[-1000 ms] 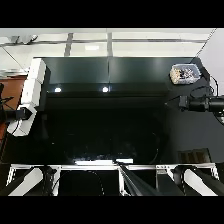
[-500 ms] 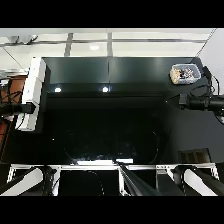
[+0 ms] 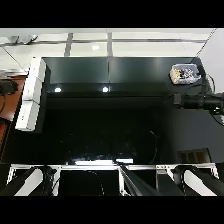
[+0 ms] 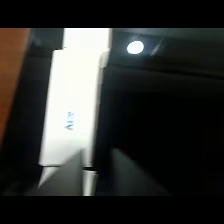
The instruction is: Fold the box and place the chain.
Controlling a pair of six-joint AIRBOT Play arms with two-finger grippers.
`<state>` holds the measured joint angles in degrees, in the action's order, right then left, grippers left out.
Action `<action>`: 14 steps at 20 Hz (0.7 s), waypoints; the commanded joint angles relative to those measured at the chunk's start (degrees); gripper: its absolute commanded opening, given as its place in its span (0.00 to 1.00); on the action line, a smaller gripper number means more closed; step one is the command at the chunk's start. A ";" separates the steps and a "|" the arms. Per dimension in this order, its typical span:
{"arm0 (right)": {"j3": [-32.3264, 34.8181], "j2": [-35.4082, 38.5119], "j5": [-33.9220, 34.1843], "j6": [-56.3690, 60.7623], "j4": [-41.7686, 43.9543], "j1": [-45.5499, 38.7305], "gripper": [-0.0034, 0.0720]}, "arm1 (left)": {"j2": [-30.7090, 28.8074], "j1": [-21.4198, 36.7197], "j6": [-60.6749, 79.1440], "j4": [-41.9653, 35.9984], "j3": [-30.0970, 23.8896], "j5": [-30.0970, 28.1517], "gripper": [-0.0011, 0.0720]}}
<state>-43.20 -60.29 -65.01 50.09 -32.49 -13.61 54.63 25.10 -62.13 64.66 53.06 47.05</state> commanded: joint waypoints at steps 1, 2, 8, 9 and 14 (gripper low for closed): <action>0.02 -0.02 11.50 -0.20 -5.20 9.66 0.06 | -5.53 -3.13 -1.11 -13.25 0.13 12.83 0.05; 0.04 -0.07 16.39 -0.13 -9.29 12.61 0.06 | -7.26 -7.04 0.79 -14.88 -1.81 13.94 0.05; 4.17 -1.97 44.26 9.46 -18.82 12.11 0.06 | -12.39 -33.46 -14.19 9.68 -14.21 -2.51 0.05; 4.17 -2.01 42.47 9.46 -19.06 11.34 0.06 | -12.41 -34.47 -15.61 11.17 -14.16 -3.93 0.05; 4.15 -1.99 33.62 9.49 -19.17 10.80 0.06 | -12.39 -34.32 -15.61 11.19 -14.10 -6.01 0.05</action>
